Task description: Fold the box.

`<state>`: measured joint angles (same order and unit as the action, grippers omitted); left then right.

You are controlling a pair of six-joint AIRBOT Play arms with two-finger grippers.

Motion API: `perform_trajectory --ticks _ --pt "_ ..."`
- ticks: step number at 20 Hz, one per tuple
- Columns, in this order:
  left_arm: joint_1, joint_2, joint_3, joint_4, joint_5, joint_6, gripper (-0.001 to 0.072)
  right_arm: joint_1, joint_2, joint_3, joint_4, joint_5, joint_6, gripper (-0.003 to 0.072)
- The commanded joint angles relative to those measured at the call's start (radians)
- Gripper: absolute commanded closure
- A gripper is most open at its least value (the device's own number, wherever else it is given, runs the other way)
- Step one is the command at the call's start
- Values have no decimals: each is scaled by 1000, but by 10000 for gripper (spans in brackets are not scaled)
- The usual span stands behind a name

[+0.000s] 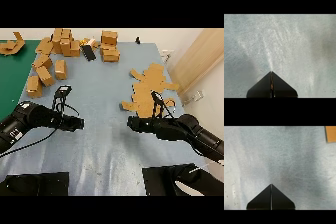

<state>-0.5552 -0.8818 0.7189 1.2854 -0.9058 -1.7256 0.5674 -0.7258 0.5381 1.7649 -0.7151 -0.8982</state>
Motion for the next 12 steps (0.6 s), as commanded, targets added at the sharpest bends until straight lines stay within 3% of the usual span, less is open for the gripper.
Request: perform_trajectory --ticks 1,5,6,7,10,12 --pt "0 1 0 0 -3 0 698 0 0 1 0 2 0 680" --pt "0 1 0 0 -2 0 698 -14 0 3 -3 -62 0 680" --pt "0 1 0 0 -3 0 698 -40 0 12 -10 -114 0 589" --pt "0 1 0 0 -2 0 698 -85 0 25 -36 -171 0 380" --pt "0 0 0 1 10 13 698 -304 -6 96 -248 -303 -78 241" --pt "0 0 1 0 55 13 698 -526 -41 188 -374 -360 -236 221"
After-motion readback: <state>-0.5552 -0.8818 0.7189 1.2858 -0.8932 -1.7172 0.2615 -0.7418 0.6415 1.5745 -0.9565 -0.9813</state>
